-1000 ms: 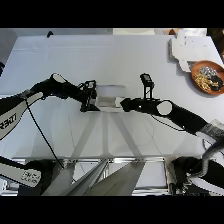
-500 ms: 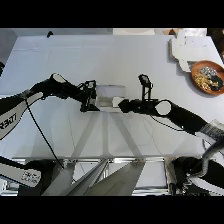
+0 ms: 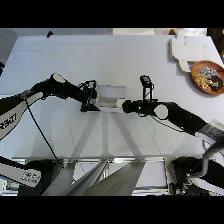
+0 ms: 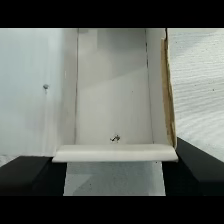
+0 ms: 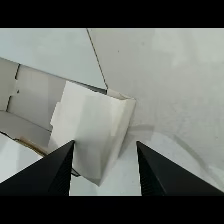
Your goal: Fold the box and place the chain.
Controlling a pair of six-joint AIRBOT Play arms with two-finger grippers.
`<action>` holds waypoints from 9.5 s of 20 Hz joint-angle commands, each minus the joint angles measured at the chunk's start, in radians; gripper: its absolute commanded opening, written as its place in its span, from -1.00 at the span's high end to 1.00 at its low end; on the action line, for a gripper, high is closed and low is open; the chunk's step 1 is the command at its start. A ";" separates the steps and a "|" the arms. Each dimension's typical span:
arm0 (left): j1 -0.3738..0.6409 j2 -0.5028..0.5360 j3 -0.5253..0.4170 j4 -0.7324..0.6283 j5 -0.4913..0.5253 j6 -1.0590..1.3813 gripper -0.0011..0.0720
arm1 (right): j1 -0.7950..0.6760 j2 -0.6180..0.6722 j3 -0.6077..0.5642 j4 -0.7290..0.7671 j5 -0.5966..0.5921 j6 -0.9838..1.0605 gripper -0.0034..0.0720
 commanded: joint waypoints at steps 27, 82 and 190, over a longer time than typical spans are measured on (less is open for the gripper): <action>0.000 0.000 0.000 0.001 0.000 0.002 0.07 | 0.077 -0.128 0.241 -0.346 0.290 0.401 -0.14; 0.000 0.000 0.000 -0.002 0.000 0.002 0.07 | 0.161 -0.397 0.553 -0.637 0.545 0.841 0.87; 0.000 0.000 0.000 -0.002 0.000 0.002 0.06 | -0.830 -0.029 0.663 -0.576 0.793 -0.204 0.89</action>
